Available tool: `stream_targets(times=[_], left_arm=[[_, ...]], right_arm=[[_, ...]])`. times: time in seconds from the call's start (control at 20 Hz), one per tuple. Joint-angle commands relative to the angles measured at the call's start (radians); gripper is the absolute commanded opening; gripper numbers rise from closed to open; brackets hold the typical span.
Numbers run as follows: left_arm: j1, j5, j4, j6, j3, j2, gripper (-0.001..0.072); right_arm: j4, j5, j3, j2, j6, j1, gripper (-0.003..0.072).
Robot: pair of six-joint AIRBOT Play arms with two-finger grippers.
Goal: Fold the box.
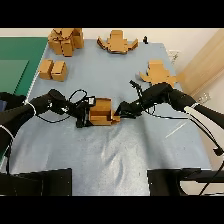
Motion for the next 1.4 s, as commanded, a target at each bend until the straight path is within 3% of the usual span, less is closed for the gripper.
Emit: stream_targets(times=[0.0,0.25,0.55,0.8,1.05,1.2,1.35], left_arm=[[0.001,0.002,0.000,0.000,0.000,0.001,0.0175],[0.001,0.001,0.000,0.000,0.000,0.001,0.0176],[0.001,0.000,0.000,0.000,0.000,0.001,0.0176],[0.001,-0.001,0.000,0.000,0.000,0.001,0.0176],[0.001,0.000,0.000,0.000,0.000,0.001,0.0175],[0.001,-0.001,0.000,0.000,0.000,0.001,0.0176],[0.001,-0.001,0.000,0.000,0.000,0.001,0.0176]], right_arm=[[0.070,0.010,-0.009,-0.014,-0.061,0.031,0.0481],[0.064,0.021,-0.003,-0.032,-0.058,0.052,0.0481],[-0.197,-0.003,0.013,0.077,0.083,0.048,0.0482],[-0.209,-0.010,-0.008,0.097,0.093,-0.014,0.0482],[-0.037,0.052,-0.096,0.061,-0.069,-0.050,0.0482],[0.157,0.056,-0.096,-0.015,-0.233,-0.050,0.0482],[0.191,0.056,-0.096,-0.051,-0.272,-0.050,0.0482]])
